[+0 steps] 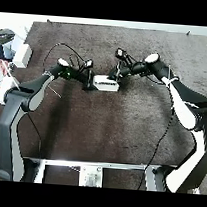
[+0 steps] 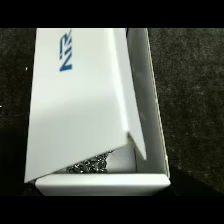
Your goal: Fold the box and place the chain.
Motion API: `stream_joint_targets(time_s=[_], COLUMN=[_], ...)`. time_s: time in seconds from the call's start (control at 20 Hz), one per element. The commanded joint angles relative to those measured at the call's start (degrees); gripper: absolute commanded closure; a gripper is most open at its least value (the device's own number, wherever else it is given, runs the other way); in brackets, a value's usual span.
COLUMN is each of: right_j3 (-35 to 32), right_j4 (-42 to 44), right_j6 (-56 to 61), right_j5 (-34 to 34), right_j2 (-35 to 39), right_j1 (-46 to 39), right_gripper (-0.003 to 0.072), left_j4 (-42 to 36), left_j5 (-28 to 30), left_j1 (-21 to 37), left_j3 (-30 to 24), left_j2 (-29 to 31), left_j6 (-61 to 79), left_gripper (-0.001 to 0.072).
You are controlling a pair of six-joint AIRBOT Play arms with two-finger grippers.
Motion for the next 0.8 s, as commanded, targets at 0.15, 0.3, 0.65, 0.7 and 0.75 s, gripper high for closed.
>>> stream_joint_targets(time_s=[0.15,0.3,0.65,0.7,0.75], right_j3=[0.00,-0.02,-0.50,-0.52,-0.52], right_j4=[-3.08,-4.31,-7.17,-7.67,-7.96], right_j6=[0.63,1.46,2.14,2.14,2.29], right_j5=[1.33,1.97,4.55,5.40,6.16], right_j2=[-0.04,-0.04,-0.11,-0.24,-0.35], right_j1=[0.09,0.48,0.85,0.83,0.81], right_gripper=[0.0576,0.0576,0.0577,0.0576,0.0576], left_j4=[0.04,0.04,0.04,0.04,0.04], left_j5=[-0.02,-0.02,-0.02,-0.02,0.00], left_j1=[0.02,0.02,0.02,0.02,0.02], left_j3=[-0.02,-0.02,-0.02,-0.02,-0.02], left_j2=[-0.02,-0.02,-0.02,-0.02,-0.02], left_j6=[-0.09,-0.09,-0.09,-0.09,-0.07], left_gripper=[0.0242,0.0242,0.0242,0.0242,0.0242])
